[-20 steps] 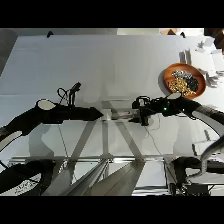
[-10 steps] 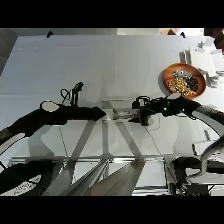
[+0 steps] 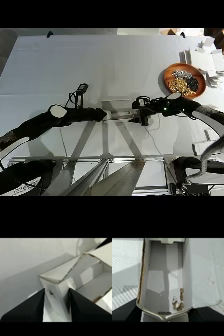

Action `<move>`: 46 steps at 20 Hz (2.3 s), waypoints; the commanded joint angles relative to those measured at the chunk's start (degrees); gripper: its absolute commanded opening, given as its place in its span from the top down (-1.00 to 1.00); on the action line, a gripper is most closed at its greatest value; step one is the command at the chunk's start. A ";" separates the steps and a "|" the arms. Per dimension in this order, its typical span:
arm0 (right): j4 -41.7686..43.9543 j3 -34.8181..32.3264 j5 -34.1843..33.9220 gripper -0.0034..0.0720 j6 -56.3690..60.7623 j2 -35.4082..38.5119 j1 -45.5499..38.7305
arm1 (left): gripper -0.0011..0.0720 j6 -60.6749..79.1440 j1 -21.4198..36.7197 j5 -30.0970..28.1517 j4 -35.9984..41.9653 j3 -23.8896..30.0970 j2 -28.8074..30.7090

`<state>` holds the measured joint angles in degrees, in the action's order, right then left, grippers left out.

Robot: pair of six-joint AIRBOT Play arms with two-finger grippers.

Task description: Fold the box and place the chain.

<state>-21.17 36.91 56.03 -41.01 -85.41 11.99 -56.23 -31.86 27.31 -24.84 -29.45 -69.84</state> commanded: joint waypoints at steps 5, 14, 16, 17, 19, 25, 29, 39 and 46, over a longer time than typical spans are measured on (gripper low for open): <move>0.02 0.00 0.00 -0.53 0.02 -0.02 -0.02 | 0.02 -9.22 -3.56 -2.12 -10.27 -4.04 -0.13; 0.00 0.00 -0.02 -0.53 0.02 -0.02 -0.02 | 0.02 -58.25 -10.47 15.52 -61.70 -17.00 -6.08; 0.00 0.00 0.00 -0.53 0.02 -0.02 -0.02 | 0.02 -63.08 -11.63 17.75 -66.16 -18.60 -6.47; 0.00 0.00 0.00 -0.53 0.02 -0.02 -0.02 | 0.02 -64.19 -12.22 17.86 -66.36 -19.34 -6.47; 0.00 0.00 0.00 -0.53 0.02 -0.02 -0.02 | 0.03 -67.19 -13.70 17.79 -68.15 -20.90 -6.51; 0.00 0.00 0.00 -0.53 0.02 -0.02 -0.02 | -0.21 -79.47 -18.73 22.40 -73.81 -25.62 -10.27; 0.00 0.00 0.00 -0.53 0.02 -0.02 -0.02 | -0.21 -83.27 -20.92 29.99 -73.83 -31.36 -15.98; 0.02 0.00 0.00 -0.53 0.02 -0.02 -0.04 | 0.94 -94.18 -22.86 34.03 -73.79 -35.69 -22.82; 0.00 0.00 -0.02 -0.53 0.02 -0.02 -0.02 | 0.72 -94.20 -22.75 36.70 -73.70 -35.69 -21.90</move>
<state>-21.10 36.91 56.03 -41.01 -85.41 11.97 -150.04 -54.61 61.93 -98.83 -65.10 -92.38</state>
